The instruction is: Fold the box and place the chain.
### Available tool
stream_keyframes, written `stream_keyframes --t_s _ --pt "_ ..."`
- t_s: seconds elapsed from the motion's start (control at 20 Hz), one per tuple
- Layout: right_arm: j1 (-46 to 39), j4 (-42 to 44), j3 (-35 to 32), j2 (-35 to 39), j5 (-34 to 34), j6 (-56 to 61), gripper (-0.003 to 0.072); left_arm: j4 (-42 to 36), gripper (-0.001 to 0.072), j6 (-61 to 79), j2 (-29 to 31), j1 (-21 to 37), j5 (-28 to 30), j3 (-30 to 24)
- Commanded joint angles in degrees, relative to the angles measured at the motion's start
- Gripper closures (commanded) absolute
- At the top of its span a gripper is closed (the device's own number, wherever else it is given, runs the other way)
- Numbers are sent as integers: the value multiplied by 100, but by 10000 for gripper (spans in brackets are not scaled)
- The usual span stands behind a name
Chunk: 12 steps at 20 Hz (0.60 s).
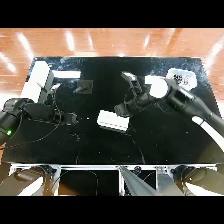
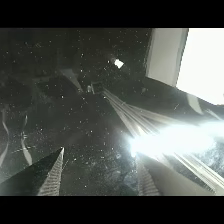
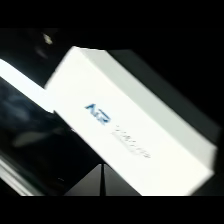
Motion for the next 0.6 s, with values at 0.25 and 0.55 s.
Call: stream_keyframes --t_s 0.25,0.55 --pt "271 2208 -726 -448 -1209 -378 655 -70 163 0 -4 -4 -7 0" --pt "271 2162 -726 -599 -1209 -437 655 -85 164 0 -4 -4 -15 0"
